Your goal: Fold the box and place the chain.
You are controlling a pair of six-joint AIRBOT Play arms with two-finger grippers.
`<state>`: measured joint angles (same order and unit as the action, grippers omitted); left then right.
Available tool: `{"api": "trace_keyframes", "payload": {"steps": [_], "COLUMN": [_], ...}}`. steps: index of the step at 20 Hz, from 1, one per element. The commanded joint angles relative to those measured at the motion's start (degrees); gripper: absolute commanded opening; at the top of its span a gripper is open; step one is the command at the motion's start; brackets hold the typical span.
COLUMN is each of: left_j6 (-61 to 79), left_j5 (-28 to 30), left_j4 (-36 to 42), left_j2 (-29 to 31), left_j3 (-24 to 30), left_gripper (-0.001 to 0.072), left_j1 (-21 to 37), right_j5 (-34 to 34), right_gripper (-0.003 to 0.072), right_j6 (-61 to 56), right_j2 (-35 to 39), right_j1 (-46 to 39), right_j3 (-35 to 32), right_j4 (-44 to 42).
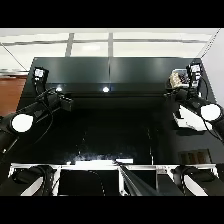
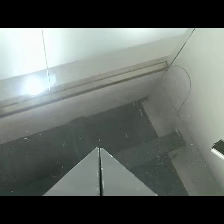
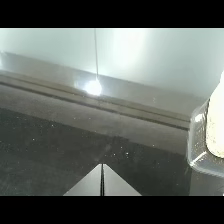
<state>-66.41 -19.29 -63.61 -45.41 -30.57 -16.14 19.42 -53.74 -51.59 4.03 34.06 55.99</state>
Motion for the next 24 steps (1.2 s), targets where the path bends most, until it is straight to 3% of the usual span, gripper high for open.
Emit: {"api": "trace_keyframes", "payload": {"steps": [1, 15, 20, 22, 23, 24], "left_j6": [0.0, 0.0, 0.0, 0.0, 0.0, 0.0], "left_j5": [0.0, 0.0, 3.5, 5.6, 6.8, 7.3], "left_j4": [0.0, 0.1, 0.5, 0.5, 0.5, 0.5], "left_j2": [0.0, 0.0, 0.0, 0.0, 0.0, 0.0], "left_j3": [0.0, 0.0, 0.0, 0.0, 0.0, 0.0], "left_gripper": [0.0032, 0.0032, 0.0032, 0.0032, 0.0032, 0.0032], "left_j1": [0.0, 0.0, 0.0, 0.0, 0.0, -0.1], "right_j5": [0.0, 0.0, -0.7, -7.6, -13.2, -19.0], "right_gripper": [0.0023, 0.0023, 0.0023, 0.0024, 0.0072, 0.0194], "right_j6": [0.0, 0.0, 0.0, 0.0, 0.0, -0.3], "right_j2": [0.0, 0.0, 0.0, -0.1, -0.1, -0.1], "right_j1": [0.0, 0.0, 0.0, 0.1, -0.4, -2.0], "right_j3": [0.0, 0.0, 0.0, 0.0, 0.0, 0.5], "right_j4": [0.0, -0.2, -6.0, -8.1, -8.0, -8.3]}}
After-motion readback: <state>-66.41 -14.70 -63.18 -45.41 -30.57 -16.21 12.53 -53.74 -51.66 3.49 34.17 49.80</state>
